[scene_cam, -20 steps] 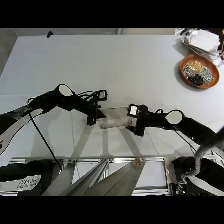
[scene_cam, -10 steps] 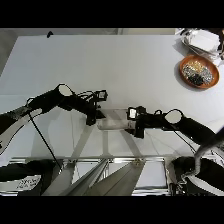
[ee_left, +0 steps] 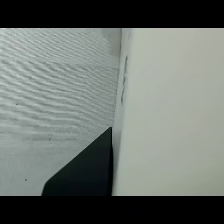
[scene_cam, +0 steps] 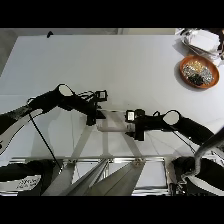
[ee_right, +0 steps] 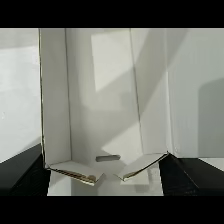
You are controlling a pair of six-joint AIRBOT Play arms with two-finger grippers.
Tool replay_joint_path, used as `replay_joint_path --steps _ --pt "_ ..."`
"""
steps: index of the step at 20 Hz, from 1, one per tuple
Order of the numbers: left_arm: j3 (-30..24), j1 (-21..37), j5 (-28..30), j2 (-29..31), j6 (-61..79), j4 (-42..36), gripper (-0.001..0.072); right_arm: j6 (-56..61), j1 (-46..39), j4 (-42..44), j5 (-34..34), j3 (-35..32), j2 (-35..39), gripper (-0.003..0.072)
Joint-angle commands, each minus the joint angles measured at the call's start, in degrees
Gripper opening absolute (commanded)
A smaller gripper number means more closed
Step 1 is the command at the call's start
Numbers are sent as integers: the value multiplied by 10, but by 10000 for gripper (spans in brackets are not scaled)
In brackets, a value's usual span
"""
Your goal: Fold the box and place the chain.
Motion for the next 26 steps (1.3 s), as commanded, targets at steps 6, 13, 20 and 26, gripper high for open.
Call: replay_joint_path --steps 6,13,20,26 --pt "0 0 0 0 0 0 11 -37 0 43 -8 0 -47 588" --pt "0 0 0 0 0 0 11 -47 0 43 -13 0 -58 516" --pt "0 0 0 0 0 0 11 -47 0 56 -13 0 -74 394" --pt "0 0 0 0 0 0 11 -47 0 56 -12 0 -74 286"
